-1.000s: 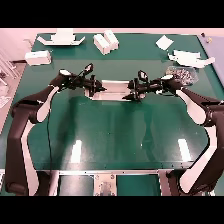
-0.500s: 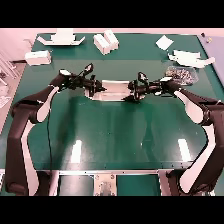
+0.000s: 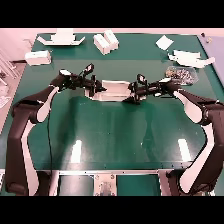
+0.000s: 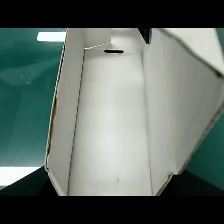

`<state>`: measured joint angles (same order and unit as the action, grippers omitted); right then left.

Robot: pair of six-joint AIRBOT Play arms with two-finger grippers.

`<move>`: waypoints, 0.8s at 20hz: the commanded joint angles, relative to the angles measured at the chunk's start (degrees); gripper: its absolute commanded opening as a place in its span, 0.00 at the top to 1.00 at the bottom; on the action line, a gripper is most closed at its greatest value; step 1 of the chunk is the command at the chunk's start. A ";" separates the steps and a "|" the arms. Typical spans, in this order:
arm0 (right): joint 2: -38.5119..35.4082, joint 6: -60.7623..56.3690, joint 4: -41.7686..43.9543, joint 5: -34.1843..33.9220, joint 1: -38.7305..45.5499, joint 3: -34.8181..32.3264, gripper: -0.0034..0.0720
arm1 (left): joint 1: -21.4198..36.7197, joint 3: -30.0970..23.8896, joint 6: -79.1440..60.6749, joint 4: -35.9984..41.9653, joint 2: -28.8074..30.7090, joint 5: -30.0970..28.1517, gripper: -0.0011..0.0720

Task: Fold the box and place the chain.

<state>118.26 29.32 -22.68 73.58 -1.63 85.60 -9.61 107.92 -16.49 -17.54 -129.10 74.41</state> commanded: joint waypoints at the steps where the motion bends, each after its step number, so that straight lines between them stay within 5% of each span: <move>1: 0.09 0.92 -0.20 0.00 0.04 0.04 0.16 | 0.07 -0.02 -0.02 -0.02 -0.02 -0.04 0.96; 16: 1.95 2.45 0.87 3.56 0.35 3.26 0.20 | 0.07 -0.02 -0.02 -0.02 -0.02 -0.04 0.96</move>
<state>119.83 31.70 -22.55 75.92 -1.28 88.27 -9.58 107.92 -16.49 -17.54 -129.10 74.41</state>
